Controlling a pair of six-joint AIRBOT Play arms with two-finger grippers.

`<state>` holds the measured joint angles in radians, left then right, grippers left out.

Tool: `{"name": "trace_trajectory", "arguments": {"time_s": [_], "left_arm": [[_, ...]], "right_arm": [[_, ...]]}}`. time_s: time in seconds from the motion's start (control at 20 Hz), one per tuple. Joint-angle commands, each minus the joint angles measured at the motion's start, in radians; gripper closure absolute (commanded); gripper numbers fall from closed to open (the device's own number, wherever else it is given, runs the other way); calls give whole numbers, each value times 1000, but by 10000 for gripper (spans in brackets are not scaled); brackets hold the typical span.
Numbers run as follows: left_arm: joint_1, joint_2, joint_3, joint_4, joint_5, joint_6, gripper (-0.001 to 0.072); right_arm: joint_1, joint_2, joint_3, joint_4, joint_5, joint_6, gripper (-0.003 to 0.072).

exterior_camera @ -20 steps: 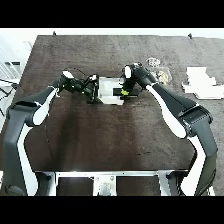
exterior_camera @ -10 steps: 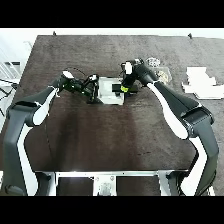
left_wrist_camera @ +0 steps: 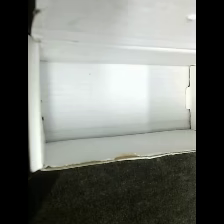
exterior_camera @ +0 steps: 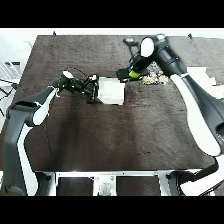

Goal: Fold the box and place the chain.

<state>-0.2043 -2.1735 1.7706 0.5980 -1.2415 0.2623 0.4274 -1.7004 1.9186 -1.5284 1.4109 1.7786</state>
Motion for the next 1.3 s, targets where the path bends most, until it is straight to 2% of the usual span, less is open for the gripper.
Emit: {"name": "trace_trajectory", "arguments": {"time_s": [0.0, 0.15, 0.25, 0.35, 0.45, 0.55, 0.7, 0.8, 1.05, 1.25], "left_arm": [[1, 0, 1, 0, 1, 0, 229], [1, 0, 1, 0, 1, 0, 229], [1, 0, 1, 0, 1, 0, 229], [1, 0, 1, 0, 0, 0, 230], [1, 0, 1, 0, 0, 0, 229], [1, 0, 1, 0, 0, 0, 229], [1, 0, 1, 0, 0, 0, 229], [1, 0, 1, 0, 0, 0, 230], [1, 0, 1, 0, 1, 0, 229], [1, 0, 1, 0, 1, 0, 229]], "right_arm": [[-60, 88, -3, -92, -52, -140, 210], [-173, 87, -39, -156, -82, -217, 211], [-245, 87, -118, -154, -190, -221, 211], [-315, 85, -213, -65, -337, -245, 212], [-387, 51, -251, 99, -410, -299, 214], [-435, -10, -248, 181, -431, -329, 216], [-467, -92, -248, 266, -462, -375, 261], [-468, -139, -236, 283, -488, -382, 261], [-467, -252, -116, 377, -486, -414, 262], [-467, -282, -92, 385, -462, -410, 284]]}}
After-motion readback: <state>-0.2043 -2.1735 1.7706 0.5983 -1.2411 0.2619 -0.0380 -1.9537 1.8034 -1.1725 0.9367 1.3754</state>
